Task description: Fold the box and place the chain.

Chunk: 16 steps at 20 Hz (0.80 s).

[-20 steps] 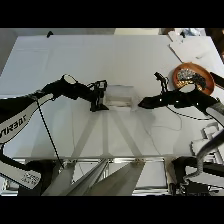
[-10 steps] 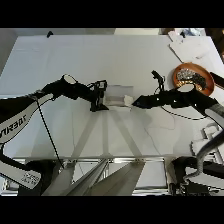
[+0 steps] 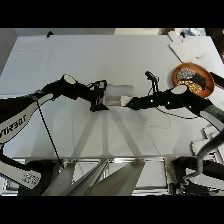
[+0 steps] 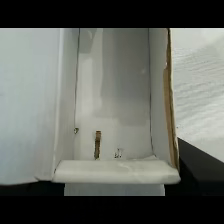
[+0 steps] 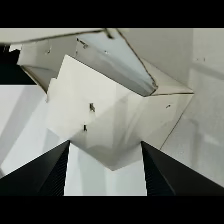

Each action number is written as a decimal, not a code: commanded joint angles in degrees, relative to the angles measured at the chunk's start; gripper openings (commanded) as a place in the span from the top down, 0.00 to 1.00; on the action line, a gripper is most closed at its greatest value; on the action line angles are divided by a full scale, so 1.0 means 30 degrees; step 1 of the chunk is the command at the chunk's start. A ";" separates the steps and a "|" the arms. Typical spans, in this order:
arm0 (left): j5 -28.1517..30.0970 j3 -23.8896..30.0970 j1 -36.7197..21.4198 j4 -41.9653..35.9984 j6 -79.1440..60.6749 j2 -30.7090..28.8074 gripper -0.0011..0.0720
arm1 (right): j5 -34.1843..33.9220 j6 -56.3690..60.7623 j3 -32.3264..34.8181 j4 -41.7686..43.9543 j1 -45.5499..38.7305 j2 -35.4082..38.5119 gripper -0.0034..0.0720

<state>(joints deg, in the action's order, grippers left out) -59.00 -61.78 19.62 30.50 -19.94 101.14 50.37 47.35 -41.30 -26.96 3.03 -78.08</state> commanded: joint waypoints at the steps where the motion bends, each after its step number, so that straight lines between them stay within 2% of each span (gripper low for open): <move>1: 0.0022 -0.0007 0.0007 0.0000 -0.0051 0.0000 0.61 | -0.1617 0.0721 -0.0007 0.0073 0.0750 0.0007 0.29; 9: 0.0022 -0.0007 0.0007 0.0000 -0.0051 0.0000 0.61 | -0.1647 0.1413 -0.0007 0.0080 0.0933 0.0073 0.29; 11: 0.0015 -0.0007 0.0007 0.0000 -0.0051 0.0000 0.61 | -0.1989 0.2186 -0.0007 0.0073 0.0933 0.0073 0.25; 16: 0.0022 -0.0007 0.0007 0.0000 -0.0051 0.0000 0.61 | -0.3351 0.3031 -0.0007 -0.0576 0.1348 0.0073 0.25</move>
<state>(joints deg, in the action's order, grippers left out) -58.78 -61.80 19.59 30.46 -20.01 101.12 43.42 54.02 -41.30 -27.03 6.22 -77.89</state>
